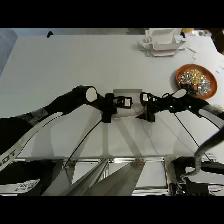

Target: Fold the box and place the chain.

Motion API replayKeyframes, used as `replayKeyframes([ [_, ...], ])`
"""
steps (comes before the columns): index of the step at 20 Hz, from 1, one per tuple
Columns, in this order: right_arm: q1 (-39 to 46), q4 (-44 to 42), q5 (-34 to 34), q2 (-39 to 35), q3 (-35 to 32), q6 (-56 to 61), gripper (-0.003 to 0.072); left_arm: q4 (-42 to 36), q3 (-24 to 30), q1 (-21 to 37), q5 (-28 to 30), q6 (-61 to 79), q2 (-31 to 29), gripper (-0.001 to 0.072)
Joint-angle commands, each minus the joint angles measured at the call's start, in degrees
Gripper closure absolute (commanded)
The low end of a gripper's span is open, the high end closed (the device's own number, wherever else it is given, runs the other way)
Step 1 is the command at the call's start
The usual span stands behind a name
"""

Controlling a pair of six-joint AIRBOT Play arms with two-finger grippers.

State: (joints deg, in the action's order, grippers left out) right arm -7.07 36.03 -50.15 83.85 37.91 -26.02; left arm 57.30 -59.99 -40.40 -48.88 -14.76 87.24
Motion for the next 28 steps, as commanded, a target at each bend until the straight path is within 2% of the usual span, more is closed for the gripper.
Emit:
replayKeyframes([
  [1, 0.0, 0.0, 0.0, 0.0, 0.0, 0.0, 0.0252, 2.8, 0.0, 1.4, -7.9, -11.2, -4.0, 0.0706],
  [3, 0.0, 0.0, 0.0, 0.0, 0.0, 0.0, 0.0252, 5.6, 0.0, 3.0, -10.1, -21.3, -7.0, 0.0706],
  [6, 0.0, 0.0, 0.0, 0.0, 0.0, 0.0, 0.0252, 8.8, 0.0, 5.7, -10.1, -42.9, -11.9, 0.0706],
  [8, 0.0, 0.0, 0.0, 0.0, 0.0, 0.0, 0.0252, 8.8, 0.6, 8.2, -10.1, -56.7, -13.5, 0.0706],
  [10, 0.0, 0.0, 0.0, 0.0, 0.0, 0.0, 0.0252, 8.8, 3.2, 10.6, -9.5, -63.3, -13.4, 0.0706],
  [13, 0.0, 0.0, 0.0, 0.0, 0.0, 0.0, 0.0252, 5.3, 10.3, 13.3, -4.1, -66.4, -12.3, 0.0706],
  [15, 0.0, 0.0, 0.0, 0.0, 0.0, 0.0, 0.0252, 1.5, 12.4, 14.1, -3.4, -66.3, -10.1, 0.0705],
  [21, 0.0, 0.0, 0.0, 0.0, 0.0, 0.0, 0.0252, -7.6, 12.4, 13.9, -1.4, -66.0, -3.0, 0.0701],
  [25, 0.0, 0.0, 0.0, 0.0, 0.0, 0.0, 0.0252, -8.0, 12.4, 13.9, -1.1, -65.8, -2.4, 0.0701],
  [28, 0.0, 0.0, 0.0, 0.0, 0.0, 0.0, 0.0252, -12.8, 12.3, 13.7, -0.9, -60.3, -2.5, 0.0701],
])
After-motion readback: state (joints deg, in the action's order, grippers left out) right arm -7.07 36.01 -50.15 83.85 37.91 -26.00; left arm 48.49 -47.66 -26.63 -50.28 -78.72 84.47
